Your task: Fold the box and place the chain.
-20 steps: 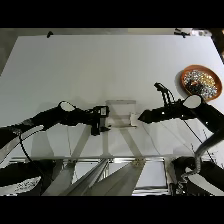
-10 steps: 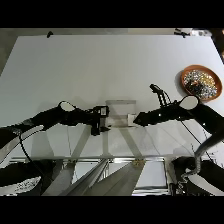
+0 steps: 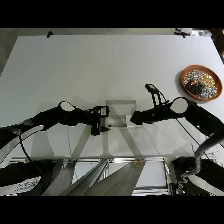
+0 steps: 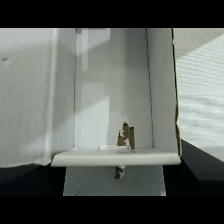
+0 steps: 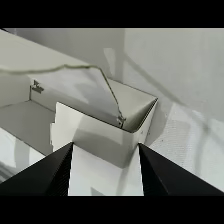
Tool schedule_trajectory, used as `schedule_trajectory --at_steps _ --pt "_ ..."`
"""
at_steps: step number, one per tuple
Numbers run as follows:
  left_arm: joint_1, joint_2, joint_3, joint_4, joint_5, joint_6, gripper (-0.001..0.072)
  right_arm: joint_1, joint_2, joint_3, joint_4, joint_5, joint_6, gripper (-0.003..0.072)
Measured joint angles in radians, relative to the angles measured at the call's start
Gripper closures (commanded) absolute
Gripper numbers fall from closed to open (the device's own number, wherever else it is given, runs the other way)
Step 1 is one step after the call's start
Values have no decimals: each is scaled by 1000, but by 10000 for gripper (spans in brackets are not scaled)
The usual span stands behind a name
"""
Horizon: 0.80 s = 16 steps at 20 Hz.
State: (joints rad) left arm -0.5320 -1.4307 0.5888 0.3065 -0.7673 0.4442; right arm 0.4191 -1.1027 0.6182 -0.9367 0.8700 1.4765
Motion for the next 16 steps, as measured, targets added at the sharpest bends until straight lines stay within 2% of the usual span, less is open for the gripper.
schedule_trajectory --at_steps 9,16 --pt "0 0 0 2 1 0 378 123 -138 111 -161 -16 261 226" --pt "0 0 0 -2 -2 0 378 183 -168 135 -320 23 480 228"
